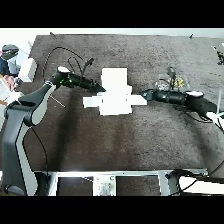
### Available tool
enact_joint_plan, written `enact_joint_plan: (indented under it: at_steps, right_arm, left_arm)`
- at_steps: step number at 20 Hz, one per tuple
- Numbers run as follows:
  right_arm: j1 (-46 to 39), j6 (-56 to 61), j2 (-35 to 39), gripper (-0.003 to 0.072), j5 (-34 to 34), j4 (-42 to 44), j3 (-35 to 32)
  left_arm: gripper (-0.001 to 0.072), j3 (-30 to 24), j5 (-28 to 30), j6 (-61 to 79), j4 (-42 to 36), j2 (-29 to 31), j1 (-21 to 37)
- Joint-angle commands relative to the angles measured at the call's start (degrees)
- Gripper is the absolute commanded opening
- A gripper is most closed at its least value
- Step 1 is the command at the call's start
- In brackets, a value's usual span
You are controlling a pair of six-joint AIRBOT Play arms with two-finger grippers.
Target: Fold the box and place the chain.
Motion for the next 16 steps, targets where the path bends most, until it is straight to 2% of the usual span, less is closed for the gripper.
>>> enact_joint_plan:
  at_steps: [1,7,12,16]
  right_arm:
    - [-3.61,-1.18,2.27,0.0335,1.40,0.00,0.00]
    - [-3.78,-1.16,2.27,0.0336,1.84,-4.00,-0.02]
    - [-3.78,-2.64,2.27,0.0335,1.81,-4.00,-0.02]
    - [-3.78,-3.67,2.25,0.0335,1.81,-4.00,-0.02]
  left_arm:
    - [0.0013,0.02,1.20,12.83,-1.11,0.09,0.00]
    - [0.0012,0.00,4.26,27.12,-0.50,0.07,-0.02]
    - [0.0012,-0.07,10.73,30.95,1.25,-0.04,-0.07]
    - [0.0013,-0.07,11.19,31.82,1.38,-0.31,-0.07]
